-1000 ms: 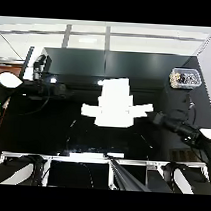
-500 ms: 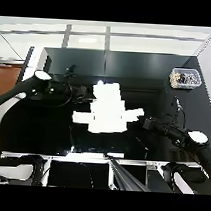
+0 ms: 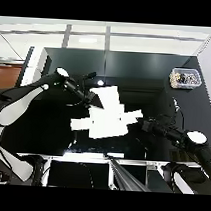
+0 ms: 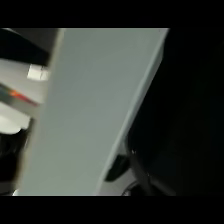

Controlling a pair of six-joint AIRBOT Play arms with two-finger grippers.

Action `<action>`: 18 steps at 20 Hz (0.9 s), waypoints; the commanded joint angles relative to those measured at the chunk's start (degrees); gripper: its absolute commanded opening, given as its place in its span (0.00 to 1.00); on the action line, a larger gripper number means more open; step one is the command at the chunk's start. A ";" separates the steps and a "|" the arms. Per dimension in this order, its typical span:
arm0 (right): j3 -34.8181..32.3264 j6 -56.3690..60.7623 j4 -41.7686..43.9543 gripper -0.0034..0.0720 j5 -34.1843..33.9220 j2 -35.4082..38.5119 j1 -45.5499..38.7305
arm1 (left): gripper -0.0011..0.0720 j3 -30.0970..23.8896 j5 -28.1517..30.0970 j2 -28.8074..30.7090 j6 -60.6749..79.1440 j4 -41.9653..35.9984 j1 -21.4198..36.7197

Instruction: Fold the box and place the chain.

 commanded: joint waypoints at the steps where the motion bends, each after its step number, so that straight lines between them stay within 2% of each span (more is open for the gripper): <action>1: -0.02 0.04 -1.01 0.06 -0.13 0.04 0.02 | 0.53 2.51 -4.09 -1.22 1.22 6.64 -0.04; 2: -0.02 0.04 -1.01 0.06 -0.15 0.04 0.02 | 0.43 2.56 -4.37 -1.22 2.40 6.51 -0.09; 3: -0.02 0.04 -1.03 0.06 -0.15 0.04 0.02 | 0.40 2.56 -5.14 -1.22 3.82 6.43 -0.17; 8: 0.02 0.20 -1.07 0.06 -0.02 0.04 0.02 | 0.40 2.56 -4.90 -1.16 3.48 12.02 -0.85; 9: 0.02 0.22 -1.07 0.06 -0.02 0.04 0.02 | 0.38 2.56 -5.14 -1.05 3.32 13.09 -0.87; 10: 0.02 0.22 -1.07 0.06 -0.02 0.04 0.02 | 0.25 2.56 -5.16 -0.85 3.34 13.46 -0.87; 11: 0.02 0.24 -1.07 0.06 0.00 0.04 0.02 | 0.05 2.56 -5.29 -0.48 4.02 13.38 -0.87; 12: 0.02 0.22 -1.09 0.06 0.13 0.04 0.02 | 0.05 2.56 -5.27 -0.04 4.55 13.27 -0.87; 13: 0.04 0.17 -1.90 0.26 0.72 0.04 0.04 | 0.05 2.56 -5.22 0.50 4.90 13.00 -0.87; 14: 0.04 0.20 -3.76 0.71 1.75 0.04 0.04 | 0.05 2.58 -5.01 1.16 4.90 12.79 -0.85; 15: 0.20 0.22 -6.12 0.94 2.93 0.04 0.02 | 0.05 2.58 -4.94 1.88 4.90 12.94 -0.72; 17: 2.95 4.02 -15.23 0.94 5.31 0.04 -0.11 | 0.05 2.54 -4.85 4.04 4.87 14.51 -0.63; 18: 6.21 7.61 -22.49 0.94 6.56 0.04 -0.11 | 0.05 2.36 -4.31 5.79 4.85 15.56 -0.63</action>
